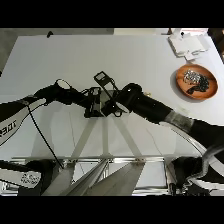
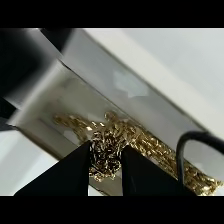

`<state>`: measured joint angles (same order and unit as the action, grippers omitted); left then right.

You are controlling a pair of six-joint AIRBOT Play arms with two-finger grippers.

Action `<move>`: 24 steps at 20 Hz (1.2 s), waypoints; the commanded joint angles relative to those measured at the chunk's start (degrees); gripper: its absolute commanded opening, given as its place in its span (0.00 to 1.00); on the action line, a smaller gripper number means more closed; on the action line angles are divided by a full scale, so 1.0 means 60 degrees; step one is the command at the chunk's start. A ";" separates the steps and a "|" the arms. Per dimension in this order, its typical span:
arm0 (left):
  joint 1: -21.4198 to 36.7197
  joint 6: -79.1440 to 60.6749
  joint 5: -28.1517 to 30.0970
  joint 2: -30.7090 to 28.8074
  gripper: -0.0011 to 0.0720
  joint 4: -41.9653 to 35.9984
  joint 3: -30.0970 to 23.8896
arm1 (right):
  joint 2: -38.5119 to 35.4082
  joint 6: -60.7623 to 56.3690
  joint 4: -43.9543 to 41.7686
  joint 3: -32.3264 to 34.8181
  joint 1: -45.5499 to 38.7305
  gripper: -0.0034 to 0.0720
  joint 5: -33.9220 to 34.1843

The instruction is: Fold the box and place the chain.

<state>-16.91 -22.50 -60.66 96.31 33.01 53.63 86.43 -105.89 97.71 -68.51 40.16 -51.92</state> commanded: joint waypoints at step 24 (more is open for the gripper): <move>0.0004 -0.0004 0.0000 -0.0004 0.03 0.0004 0.0000 | -0.1027 1.3810 -0.4342 0.0004 -0.6120 0.64 -0.2375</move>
<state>-16.91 -22.50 -60.66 96.31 33.04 53.63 74.98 -39.31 75.42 -68.51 4.99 -65.69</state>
